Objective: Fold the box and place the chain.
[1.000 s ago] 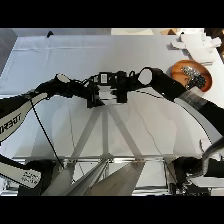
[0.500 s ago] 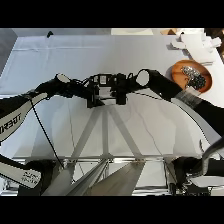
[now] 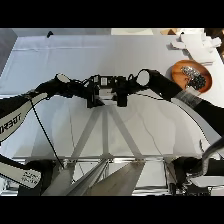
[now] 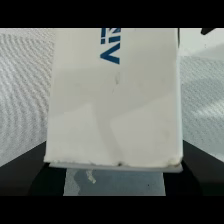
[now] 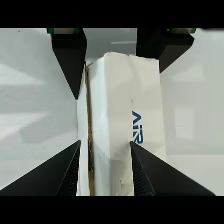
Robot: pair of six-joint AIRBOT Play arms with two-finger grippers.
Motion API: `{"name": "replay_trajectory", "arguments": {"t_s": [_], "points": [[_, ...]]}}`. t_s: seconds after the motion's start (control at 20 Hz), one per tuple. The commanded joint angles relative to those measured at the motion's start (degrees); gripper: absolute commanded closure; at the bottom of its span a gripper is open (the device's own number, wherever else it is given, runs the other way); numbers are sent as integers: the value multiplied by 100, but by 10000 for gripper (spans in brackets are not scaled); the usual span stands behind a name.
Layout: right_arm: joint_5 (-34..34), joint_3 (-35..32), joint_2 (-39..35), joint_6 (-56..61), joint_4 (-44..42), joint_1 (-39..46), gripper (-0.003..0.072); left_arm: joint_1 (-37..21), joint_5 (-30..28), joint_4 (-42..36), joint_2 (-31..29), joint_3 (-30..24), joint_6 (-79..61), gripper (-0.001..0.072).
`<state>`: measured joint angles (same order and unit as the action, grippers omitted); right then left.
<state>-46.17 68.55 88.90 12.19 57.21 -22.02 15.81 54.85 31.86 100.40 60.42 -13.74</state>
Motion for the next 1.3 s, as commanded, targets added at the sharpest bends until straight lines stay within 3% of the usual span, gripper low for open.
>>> {"name": "replay_trajectory", "arguments": {"t_s": [0.0, 0.05, 0.25, 0.55, 0.8, 1.25], "points": [[-42, -4, -33, 107, -76, -4, 348, 0, 0, -4, 2, 0, 4, 596], [-9, -4, -76, 319, -118, -4, 357, 0, 0, -4, 2, 0, 4, 596], [72, -4, -192, 1567, -968, 98, 669, 0, 0, -4, 2, 0, 4, 596], [118, -7, 173, 2988, -2479, 323, 673, 0, 0, -7, 2, 0, 4, 596], [20, -7, 809, 3755, -2400, 323, 674, 0, 0, -7, 2, 0, 4, 596], [-136, -4, 730, 3751, -2149, 337, 674, 0, 0, -7, 2, 0, 4, 596]]}}
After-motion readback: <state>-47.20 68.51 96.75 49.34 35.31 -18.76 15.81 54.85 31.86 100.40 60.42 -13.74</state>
